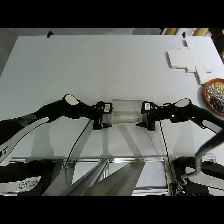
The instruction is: Fold the box and place the chain.
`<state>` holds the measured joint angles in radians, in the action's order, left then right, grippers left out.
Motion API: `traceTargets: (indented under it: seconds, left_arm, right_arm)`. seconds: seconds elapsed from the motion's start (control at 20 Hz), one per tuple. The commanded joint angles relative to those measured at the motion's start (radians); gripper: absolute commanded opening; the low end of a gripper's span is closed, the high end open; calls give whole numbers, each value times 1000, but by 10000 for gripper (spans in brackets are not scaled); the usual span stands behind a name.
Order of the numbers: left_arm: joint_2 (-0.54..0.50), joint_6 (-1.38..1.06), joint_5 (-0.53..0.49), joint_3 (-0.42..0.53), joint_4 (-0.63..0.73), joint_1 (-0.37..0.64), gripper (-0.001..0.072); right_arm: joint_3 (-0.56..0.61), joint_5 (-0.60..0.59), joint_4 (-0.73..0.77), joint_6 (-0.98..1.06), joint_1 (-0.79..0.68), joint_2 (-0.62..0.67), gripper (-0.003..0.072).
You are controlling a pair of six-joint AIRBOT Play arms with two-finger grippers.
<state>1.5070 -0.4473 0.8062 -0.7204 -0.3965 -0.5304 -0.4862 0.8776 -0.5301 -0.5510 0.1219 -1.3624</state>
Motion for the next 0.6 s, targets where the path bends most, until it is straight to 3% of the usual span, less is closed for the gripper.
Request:
traceTargets:
  seconds: [0.0, 0.55]
  left_arm:
    - [5, -7, -7, 0, 41, -14, 707]
    - [25, -71, -24, 0, 124, -28, 701]
  right_arm:
    - [0, 0, 0, 0, 0, 0, 328]
    - [0, 0, 0, 0, 0, 0, 328]
